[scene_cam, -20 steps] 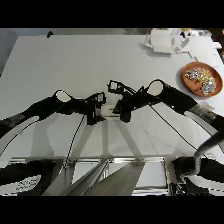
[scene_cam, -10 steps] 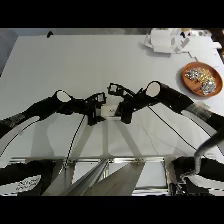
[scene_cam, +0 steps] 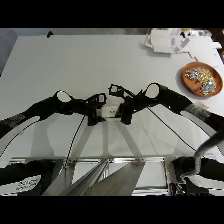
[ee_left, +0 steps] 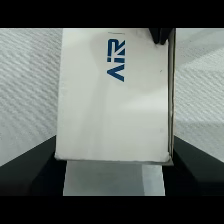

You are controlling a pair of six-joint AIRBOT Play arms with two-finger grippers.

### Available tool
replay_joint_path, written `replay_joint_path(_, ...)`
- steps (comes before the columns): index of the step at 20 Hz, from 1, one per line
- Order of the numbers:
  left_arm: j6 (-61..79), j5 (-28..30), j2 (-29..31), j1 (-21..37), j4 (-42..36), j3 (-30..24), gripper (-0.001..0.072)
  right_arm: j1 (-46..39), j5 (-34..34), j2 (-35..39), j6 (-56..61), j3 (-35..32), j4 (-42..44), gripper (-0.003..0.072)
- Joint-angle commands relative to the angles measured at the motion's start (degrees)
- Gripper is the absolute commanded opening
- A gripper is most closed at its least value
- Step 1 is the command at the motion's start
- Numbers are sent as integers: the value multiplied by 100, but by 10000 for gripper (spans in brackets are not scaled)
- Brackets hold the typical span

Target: Fold the box and place the chain.

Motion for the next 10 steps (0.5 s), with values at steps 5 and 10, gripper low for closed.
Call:
replay_joint_path(5, -7, 9, 7, 7, -4, 2, 451, -87, -26, 890, 367, 63, -184, 17)
replay_joint_path(10, -9, 9, 7, 7, -4, 2, 451, -553, 826, 1838, 2225, 114, -1060, 17)
